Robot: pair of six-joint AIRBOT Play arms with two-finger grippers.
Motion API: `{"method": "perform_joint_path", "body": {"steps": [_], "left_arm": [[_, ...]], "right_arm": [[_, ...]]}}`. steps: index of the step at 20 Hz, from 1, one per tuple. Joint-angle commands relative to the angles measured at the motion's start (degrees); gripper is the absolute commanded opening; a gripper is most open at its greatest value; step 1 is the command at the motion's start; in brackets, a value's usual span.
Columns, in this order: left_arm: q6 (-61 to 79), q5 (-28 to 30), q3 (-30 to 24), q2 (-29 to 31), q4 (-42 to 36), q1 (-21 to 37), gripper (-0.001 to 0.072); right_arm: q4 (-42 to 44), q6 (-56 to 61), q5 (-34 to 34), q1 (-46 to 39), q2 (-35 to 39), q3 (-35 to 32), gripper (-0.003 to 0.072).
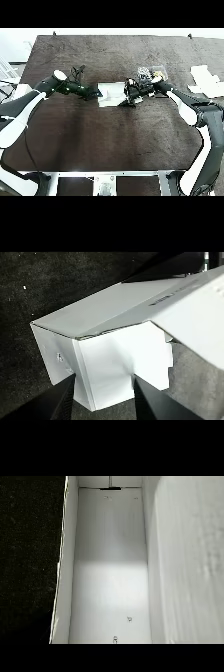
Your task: Fold the box and place the chain.
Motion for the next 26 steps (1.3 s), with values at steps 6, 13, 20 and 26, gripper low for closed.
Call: {"method": "perform_joint_path", "body": {"steps": [6,13,20,26], "left_arm": [[-12.3,3.6,3.2,0.0,12.0,-3.8,0.0421],[-20.3,6.6,3.2,0.0,20.6,-6.6,0.0421],[-24.3,6.3,5.3,-1.2,24.3,-8.1,0.0421],[-27.6,0.5,9.5,-4.1,27.8,-8.6,0.0422]], "right_arm": [[0.0,0.0,0.0,0.1,0.0,0.0,0.0438],[0.0,0.0,0.0,0.1,0.0,0.0,0.0438],[0.0,0.0,0.0,0.1,0.0,0.0,0.0438],[0.0,0.0,0.0,0.1,0.0,0.0,0.0437]]}}
